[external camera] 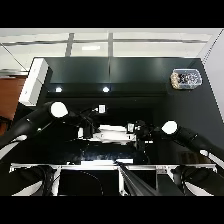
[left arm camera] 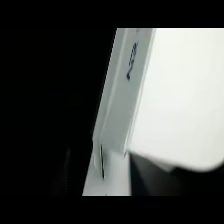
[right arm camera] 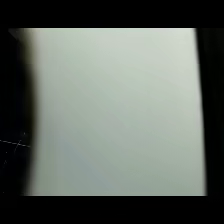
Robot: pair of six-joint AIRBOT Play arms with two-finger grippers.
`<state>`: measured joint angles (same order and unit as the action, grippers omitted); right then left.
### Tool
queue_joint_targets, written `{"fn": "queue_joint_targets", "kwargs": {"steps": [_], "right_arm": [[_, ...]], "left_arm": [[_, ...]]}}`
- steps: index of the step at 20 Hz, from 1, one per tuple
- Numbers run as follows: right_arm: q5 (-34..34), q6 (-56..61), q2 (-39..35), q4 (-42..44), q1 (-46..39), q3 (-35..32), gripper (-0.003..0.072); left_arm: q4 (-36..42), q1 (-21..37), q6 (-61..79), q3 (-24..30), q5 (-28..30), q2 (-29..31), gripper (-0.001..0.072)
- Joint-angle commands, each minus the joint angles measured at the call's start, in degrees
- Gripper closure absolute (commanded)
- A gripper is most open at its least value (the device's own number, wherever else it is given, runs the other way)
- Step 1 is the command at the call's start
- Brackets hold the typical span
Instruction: Fold the box and place the chain.
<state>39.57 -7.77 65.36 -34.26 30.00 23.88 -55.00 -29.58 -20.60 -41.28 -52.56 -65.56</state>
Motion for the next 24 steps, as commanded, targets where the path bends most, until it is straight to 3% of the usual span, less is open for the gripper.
{"fn": "queue_joint_targets", "kwargs": {"steps": [1, 2, 4, 6, 10, 12, 15, 20, 24], "right_arm": [[0.02, 0.00, 0.02, -0.02, -0.02, 0.02, 0.0225], [0.02, -0.02, 0.02, -0.02, 0.00, 0.02, 0.0225], [0.02, 0.00, 0.02, -0.02, -0.02, 0.02, 0.0225], [0.02, 0.00, 0.02, -0.02, 0.00, 0.02, 0.0225], [0.02, -0.02, 0.02, -0.02, 0.00, 0.02, 0.0226], [0.02, 0.00, 0.02, -0.02, 0.00, 0.02, 0.0225], [0.02, -0.02, 0.02, -0.02, 0.00, 0.02, 0.0225], [0.02, 0.00, 0.02, -0.02, 0.00, 0.02, 0.0226], [0.02, 0.00, 0.02, -0.02, 0.00, 0.02, 0.0225]], "left_arm": [[-9.70, 1.36, -16.55, -0.07, -7.06, 6.32, 0.0583], [-10.10, 1.42, -19.76, -0.04, -10.45, 7.28, 0.0679], [-7.04, 1.40, -26.71, 0.66, -16.85, 7.56, 0.0680], [2.25, 1.31, -27.34, 2.91, -16.59, 7.58, 0.0681], [32.26, 1.31, -17.53, 10.05, 6.73, 7.30, 0.0680], [43.50, 1.31, -9.90, 11.87, 16.72, 5.77, 0.0680], [45.92, 1.31, -3.98, 11.80, 21.84, 1.46, 0.0680], [43.93, 0.00, -3.56, 11.82, 21.79, -4.59, 0.0679], [40.15, -0.79, -3.52, 11.19, 21.03, -4.94, 0.0679]]}}
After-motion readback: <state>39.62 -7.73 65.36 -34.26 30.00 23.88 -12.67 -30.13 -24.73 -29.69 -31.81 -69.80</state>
